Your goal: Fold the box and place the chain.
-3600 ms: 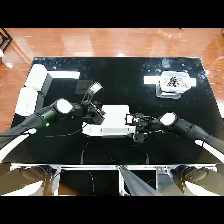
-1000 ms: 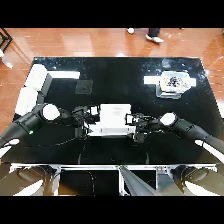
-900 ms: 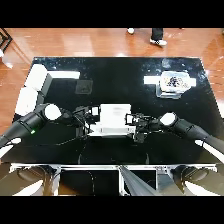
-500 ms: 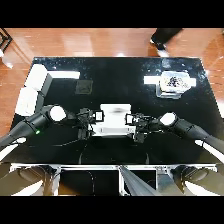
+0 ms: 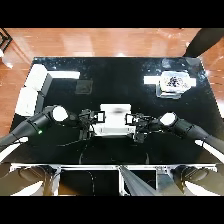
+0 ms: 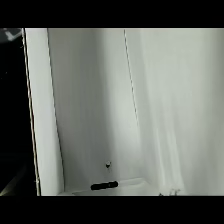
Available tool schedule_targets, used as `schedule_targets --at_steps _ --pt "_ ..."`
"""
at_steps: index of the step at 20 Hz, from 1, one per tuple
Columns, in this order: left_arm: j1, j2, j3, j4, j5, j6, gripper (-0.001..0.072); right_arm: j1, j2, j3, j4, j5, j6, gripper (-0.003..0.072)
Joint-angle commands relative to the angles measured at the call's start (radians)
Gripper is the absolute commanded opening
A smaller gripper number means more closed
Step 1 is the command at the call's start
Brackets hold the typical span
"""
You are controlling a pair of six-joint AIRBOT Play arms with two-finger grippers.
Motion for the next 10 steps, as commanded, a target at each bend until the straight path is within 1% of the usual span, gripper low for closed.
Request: schedule_targets --at_steps 1,2,3,5,10 --pt "-0.014 -0.001 0.000 -0.013 -0.003 0.000 0.0612 0.001 -0.001 0.000 0.000 0.000 0.000 0.0395" --pt "-0.015 -0.001 0.000 -0.016 -0.004 0.000 0.0561 0.001 -0.001 0.000 0.000 0.000 0.000 0.0395" --pt "-0.015 -0.001 0.000 -0.015 -0.006 0.000 0.0490 0.001 -0.001 0.000 0.000 0.000 0.000 0.0395" --pt "-0.015 -0.001 0.000 -0.014 -0.008 0.000 0.0447 0.001 -0.001 0.000 0.000 0.000 0.000 0.0395" --pt "-0.015 -0.001 0.004 -0.015 -0.008 0.000 0.0450 0.001 -0.001 0.000 0.000 0.000 0.000 0.0395"
